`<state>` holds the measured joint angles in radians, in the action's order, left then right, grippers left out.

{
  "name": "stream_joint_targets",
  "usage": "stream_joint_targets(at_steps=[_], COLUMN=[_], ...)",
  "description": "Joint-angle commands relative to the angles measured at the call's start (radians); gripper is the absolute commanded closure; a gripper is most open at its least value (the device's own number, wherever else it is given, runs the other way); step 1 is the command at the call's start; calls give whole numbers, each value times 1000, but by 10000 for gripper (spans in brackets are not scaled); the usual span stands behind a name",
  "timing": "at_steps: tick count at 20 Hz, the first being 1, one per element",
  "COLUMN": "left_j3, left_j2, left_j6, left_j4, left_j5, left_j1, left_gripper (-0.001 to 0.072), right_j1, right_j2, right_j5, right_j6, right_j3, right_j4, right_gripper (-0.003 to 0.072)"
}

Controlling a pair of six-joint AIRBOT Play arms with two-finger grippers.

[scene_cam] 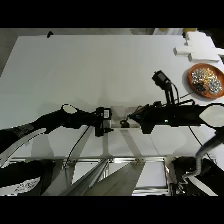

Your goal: Fold the box and place the chain.

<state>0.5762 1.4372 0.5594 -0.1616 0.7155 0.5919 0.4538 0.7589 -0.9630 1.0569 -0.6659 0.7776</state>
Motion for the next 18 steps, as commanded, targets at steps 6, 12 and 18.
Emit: stream_joint_targets(at_steps=[6, 12, 18], left_j3=[0, 0, 0], left_j2=[0, 0, 0], left_j6=[0, 0, 0], left_j4=[0, 0, 0], left_j5=[0, 0, 0], left_j1=[0, 0, 0], left_gripper=[636, 636, 636], right_j1=[69, -109, -275], right_j2=[43, -108, -235], right_j5=[130, 148, -61], right_j6=[45, 98, 99], right_j3=[14, 5, 5], right_j4=[121, 251, 300], right_gripper=[673, 673, 673])
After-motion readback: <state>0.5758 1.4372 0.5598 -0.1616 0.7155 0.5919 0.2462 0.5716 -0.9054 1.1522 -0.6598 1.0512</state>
